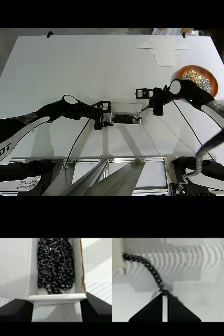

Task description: Fold the box and place the chain.

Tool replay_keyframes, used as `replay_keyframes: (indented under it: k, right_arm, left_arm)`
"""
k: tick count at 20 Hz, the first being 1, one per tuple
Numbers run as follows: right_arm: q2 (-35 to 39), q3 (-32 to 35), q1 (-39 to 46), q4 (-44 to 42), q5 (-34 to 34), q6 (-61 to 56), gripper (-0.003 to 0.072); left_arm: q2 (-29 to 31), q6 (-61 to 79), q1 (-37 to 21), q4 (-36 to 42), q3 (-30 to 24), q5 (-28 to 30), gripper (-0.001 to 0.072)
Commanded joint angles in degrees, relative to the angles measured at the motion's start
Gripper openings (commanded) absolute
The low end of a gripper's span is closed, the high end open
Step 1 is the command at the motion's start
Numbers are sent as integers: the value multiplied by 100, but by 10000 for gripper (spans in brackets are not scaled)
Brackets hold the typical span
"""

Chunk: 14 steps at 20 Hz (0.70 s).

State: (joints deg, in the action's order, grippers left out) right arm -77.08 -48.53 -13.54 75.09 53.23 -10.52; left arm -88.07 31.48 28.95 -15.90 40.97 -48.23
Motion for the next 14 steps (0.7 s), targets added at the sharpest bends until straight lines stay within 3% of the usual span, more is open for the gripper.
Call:
replay_keyframes:
  k: [1,5,8,14]
  right_arm:
    - [461,0,-2,-7,343,-20,15]
    - [1082,2,-2,-280,1384,-876,15]
    - [1370,4,-2,-1316,2168,-1051,14]
    - [1648,4,-2,-3554,2061,-1047,14]
  left_arm:
    - [2,0,-4,0,-2,0,30]
    - [0,0,-4,0,-2,0,30]
    - [2,2,-4,0,-2,0,30]
    - [2,2,-4,-2,-2,2,30]
